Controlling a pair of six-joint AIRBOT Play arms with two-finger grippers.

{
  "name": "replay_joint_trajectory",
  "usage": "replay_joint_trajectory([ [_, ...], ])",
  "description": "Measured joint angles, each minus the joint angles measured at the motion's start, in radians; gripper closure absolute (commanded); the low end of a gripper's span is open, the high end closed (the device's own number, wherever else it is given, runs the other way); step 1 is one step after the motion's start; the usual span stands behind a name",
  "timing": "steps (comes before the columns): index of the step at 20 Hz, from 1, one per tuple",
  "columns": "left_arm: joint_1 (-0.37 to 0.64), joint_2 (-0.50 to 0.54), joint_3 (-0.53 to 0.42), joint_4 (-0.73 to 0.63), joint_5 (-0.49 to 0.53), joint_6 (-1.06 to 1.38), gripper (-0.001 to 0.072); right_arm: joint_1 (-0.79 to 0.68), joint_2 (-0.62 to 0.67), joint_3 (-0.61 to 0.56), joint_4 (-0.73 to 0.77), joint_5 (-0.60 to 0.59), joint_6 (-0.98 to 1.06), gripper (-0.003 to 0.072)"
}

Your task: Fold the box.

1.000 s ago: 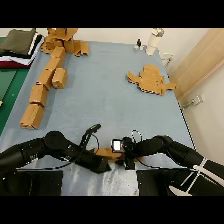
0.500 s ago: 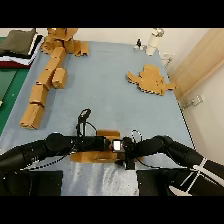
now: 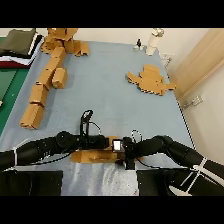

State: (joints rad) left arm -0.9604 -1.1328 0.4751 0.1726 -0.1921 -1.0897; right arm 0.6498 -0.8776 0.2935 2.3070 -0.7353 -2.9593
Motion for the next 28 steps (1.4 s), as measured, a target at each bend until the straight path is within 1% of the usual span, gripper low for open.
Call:
replay_joint_trajectory([
  [6,0.097,-0.018,0.005,0.066,-0.109,0.002,0.0697,0.000,0.000,0.000,0.000,0.000,0.000,0.0192],
  [13,0.205,-0.018,0.011,0.141,-0.212,0.014,0.0698,0.000,0.000,0.000,0.000,0.000,0.000,0.0193],
  [16,0.259,0.003,0.024,0.183,-0.288,0.057,0.0699,0.000,0.000,0.000,0.000,0.000,0.000,0.0193],
  [19,0.327,0.063,0.036,0.238,-0.377,0.085,0.0699,0.000,0.000,0.000,0.000,0.000,0.000,0.0193],
  [21,0.368,0.130,0.039,0.298,-0.437,0.095,0.0699,0.000,0.000,0.000,0.000,0.000,0.000,0.0193],
  [23,0.396,0.211,0.041,0.391,-0.493,0.092,0.0699,0.000,0.000,0.000,0.000,0.000,0.000,0.0193],
  [26,0.405,0.335,0.038,0.530,-0.599,0.130,0.0699,0.000,0.000,0.000,0.000,0.000,0.000,0.0193],
  [28,0.386,0.403,0.029,0.591,-0.655,0.177,0.0697,0.000,0.000,0.000,0.000,0.000,0.000,0.0193],
])
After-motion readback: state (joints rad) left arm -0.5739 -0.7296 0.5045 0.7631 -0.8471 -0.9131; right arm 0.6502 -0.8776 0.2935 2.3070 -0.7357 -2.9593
